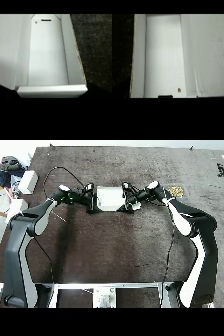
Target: Fold the box and place the chain.
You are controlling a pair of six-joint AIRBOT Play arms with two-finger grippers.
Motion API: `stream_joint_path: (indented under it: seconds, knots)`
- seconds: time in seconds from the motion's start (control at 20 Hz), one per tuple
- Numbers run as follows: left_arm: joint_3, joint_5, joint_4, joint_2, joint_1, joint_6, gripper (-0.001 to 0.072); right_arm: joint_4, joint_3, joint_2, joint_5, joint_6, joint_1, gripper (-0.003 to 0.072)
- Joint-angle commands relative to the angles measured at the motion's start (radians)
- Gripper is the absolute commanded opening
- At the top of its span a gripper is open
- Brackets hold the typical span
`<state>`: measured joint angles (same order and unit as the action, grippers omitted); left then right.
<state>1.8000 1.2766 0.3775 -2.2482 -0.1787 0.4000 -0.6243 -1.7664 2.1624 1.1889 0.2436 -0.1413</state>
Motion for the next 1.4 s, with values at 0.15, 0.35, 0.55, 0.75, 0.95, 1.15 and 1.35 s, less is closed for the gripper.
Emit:
stream_joint_path:
  seconds: [0.15,0.35,0.55,0.75,0.95,1.15,1.35]
  knots:
    - [0.000,0.005,-0.012,-0.003,0.000,0.001,0.0700,0.000,0.000,0.001,0.001,0.000,-0.001,0.0467]
    - [0.000,-0.002,0.018,-0.003,0.000,-0.006,0.0467,0.000,0.000,0.001,0.001,0.000,-0.001,0.0467]
    - [0.000,-0.004,0.050,-0.003,0.000,-0.007,0.0404,0.000,0.000,0.001,0.001,0.000,-0.001,0.0467]
    - [0.000,-0.010,0.048,-0.003,0.000,-0.007,0.0405,0.000,0.000,0.001,0.001,0.000,-0.001,0.0467]
    - [0.000,-0.010,0.048,-0.003,0.000,-0.006,0.0405,0.000,0.000,0.001,0.001,0.000,-0.001,0.0467]
    - [0.000,-0.010,0.048,-0.003,0.000,-0.006,0.0405,0.000,0.000,0.001,0.001,0.000,-0.001,0.0467]
    - [0.000,-0.010,0.048,-0.003,0.000,-0.006,0.0405,0.000,0.000,0.001,0.000,0.000,-0.001,0.0467]
